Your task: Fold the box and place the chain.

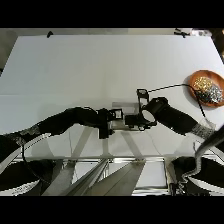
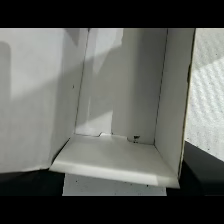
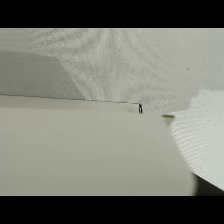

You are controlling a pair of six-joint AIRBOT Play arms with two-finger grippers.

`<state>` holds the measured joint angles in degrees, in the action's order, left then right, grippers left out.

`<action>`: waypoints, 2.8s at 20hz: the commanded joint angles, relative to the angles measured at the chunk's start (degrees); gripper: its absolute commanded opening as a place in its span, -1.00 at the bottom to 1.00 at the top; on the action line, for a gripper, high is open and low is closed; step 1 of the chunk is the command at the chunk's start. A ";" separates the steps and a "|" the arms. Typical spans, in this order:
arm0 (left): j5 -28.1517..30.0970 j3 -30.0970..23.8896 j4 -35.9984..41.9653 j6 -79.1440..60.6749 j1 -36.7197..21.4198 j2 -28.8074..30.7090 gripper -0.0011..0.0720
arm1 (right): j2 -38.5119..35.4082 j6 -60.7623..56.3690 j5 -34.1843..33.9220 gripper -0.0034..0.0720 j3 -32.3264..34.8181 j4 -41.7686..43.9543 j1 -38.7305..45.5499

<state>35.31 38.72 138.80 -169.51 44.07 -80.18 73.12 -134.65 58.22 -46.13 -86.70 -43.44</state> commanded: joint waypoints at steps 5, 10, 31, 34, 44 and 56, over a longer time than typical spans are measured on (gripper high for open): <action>0.02 0.00 0.00 -0.02 -0.04 0.00 -0.59 | 1.33 -3.13 1.27 -0.26 -0.81 -2.95 -1.62; 0.00 0.00 -0.02 0.00 -0.04 0.00 -0.59 | 1.46 -3.15 1.55 -0.79 -0.83 -4.79 -3.34; 0.02 0.00 -0.02 0.00 -0.04 0.00 -0.59 | 4.63 0.61 2.69 -0.87 -0.87 -9.20 -5.16; 0.02 0.00 -0.02 -0.02 -0.04 0.00 -0.59 | 4.63 1.25 2.71 -0.86 -0.87 -10.58 -5.16; 0.00 0.00 -0.02 -0.02 -0.04 0.00 -0.59 | 4.63 3.45 3.52 -0.87 -0.87 -10.97 -5.16; 0.02 0.00 -0.02 0.00 -0.04 0.00 -0.59 | 4.63 -1.75 -0.81 -0.27 -0.87 -8.63 -5.16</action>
<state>35.31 38.72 138.65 -169.69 44.05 -80.18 77.80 -131.79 60.27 -46.98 -96.79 -48.58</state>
